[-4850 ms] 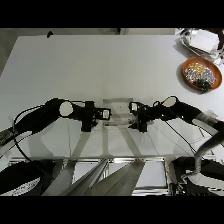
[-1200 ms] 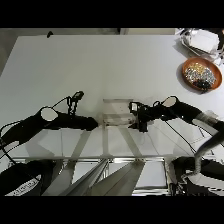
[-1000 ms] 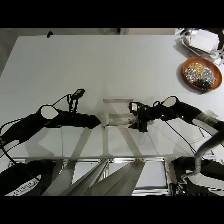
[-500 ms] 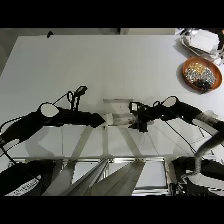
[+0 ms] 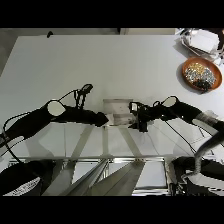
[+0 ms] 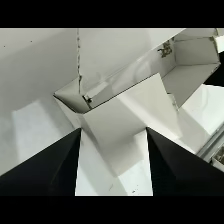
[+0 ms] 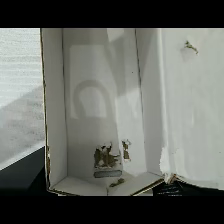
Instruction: Fold the box and place the chain.
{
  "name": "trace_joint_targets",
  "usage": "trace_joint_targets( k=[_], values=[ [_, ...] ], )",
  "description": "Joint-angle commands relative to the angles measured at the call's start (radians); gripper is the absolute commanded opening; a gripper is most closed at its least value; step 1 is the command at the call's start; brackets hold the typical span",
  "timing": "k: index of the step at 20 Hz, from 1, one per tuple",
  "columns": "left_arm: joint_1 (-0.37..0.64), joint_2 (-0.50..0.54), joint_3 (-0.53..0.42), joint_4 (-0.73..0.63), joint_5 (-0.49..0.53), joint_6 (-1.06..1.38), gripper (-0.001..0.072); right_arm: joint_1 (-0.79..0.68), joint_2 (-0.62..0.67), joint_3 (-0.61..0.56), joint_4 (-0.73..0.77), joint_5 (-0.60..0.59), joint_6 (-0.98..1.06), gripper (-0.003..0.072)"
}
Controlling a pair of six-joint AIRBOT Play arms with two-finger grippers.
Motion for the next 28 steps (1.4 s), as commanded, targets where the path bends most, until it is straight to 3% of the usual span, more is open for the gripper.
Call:
trace_joint_targets(
  k=[1, 8, 13, 21, 24, 28],
  values=[
    [-0.027, -0.032, 0.028, 0.072, 0.003, -0.091, 0.0463, 0.0, 0.001, 0.001, 0.0, 0.0, 0.0, 0.0403],
    [-0.07, -0.096, 0.164, 0.276, -0.071, -0.377, 0.0463, 0.0, 0.001, 0.001, 0.0, 0.0, 0.0, 0.0403],
    [-0.095, -0.182, 0.269, 0.377, -0.2, -0.529, 0.0463, 0.0, 0.001, 0.001, 0.0, 0.0, 0.0, 0.0403],
    [-0.101, -0.201, 0.343, 0.534, -0.324, -0.795, 0.0462, 0.0, 0.001, 0.001, 0.0, 0.0, 0.0, 0.0403],
    [-0.105, -0.206, 0.396, 0.544, -0.352, -0.816, 0.0462, 0.0, 0.001, 0.001, 0.0, 0.0, 0.0, 0.0403],
    [-0.142, -0.226, 0.4, 0.544, -0.337, -0.842, 0.0461, 0.0, 0.001, 0.001, 0.0, 0.0, 0.0, 0.0403]
  ],
)
